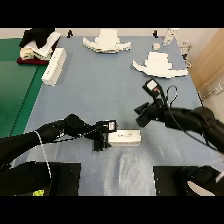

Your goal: Fold the box.

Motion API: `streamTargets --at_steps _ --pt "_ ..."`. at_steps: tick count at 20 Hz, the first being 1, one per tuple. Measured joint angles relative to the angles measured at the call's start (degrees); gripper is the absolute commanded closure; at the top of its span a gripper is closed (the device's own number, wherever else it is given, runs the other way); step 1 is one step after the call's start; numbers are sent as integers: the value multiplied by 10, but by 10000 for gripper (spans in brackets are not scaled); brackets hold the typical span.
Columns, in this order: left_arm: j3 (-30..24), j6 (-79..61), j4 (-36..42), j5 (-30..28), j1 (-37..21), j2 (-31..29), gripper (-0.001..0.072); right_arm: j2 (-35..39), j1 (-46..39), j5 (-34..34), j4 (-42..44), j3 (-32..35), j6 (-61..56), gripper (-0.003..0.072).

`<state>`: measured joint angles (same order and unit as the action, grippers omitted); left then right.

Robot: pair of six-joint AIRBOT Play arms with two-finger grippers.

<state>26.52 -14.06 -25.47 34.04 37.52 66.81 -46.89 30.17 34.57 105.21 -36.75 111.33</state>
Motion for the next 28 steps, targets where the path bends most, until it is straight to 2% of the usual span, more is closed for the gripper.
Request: streamTargets --at_steps 6,10,14,23,28 --pt "0 0 0 0 0 0 247 -162 -145 188 -74 -184 -90 670" --pt "0 0 0 0 0 0 247 -246 -191 259 -90 -235 -126 670" --pt "0 0 0 0 0 0 248 -287 -204 286 -95 -249 -139 669" --pt "2 2 0 0 0 -1 247 -304 -209 299 -99 -254 -144 670" --pt "7 85 -6 2 -3 -44 248 -304 -209 300 -99 -254 -144 670"
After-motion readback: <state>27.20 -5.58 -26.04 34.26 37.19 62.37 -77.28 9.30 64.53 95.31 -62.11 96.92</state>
